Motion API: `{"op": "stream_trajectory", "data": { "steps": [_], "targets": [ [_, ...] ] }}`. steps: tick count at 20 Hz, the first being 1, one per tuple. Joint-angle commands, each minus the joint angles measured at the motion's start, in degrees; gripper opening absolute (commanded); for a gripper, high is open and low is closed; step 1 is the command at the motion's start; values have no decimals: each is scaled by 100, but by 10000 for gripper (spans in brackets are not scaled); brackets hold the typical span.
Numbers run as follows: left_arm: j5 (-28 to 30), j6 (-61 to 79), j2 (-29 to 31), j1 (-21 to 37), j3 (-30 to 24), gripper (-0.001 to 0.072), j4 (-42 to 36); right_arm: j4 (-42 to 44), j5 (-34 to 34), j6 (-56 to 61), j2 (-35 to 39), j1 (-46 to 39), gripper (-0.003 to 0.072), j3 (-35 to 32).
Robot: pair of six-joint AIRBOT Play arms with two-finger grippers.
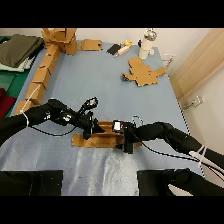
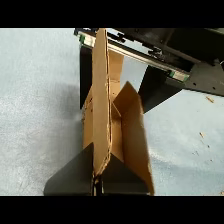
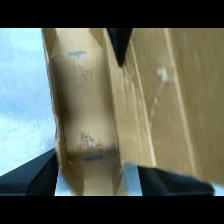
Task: Fold the box.
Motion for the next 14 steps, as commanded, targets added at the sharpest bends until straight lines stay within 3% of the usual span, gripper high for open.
{"op": "stream_trajectory", "data": {
  "steps": [1, 14],
  "targets": [
    [0, 2, -2, 0, 4, 10, 2, 195, -372, -352, -382, -72, 716, 192],
    [0, 2, -2, 0, 4, 10, 2, -114, -345, -125, -354, -70, 710, 199]
  ]
}}
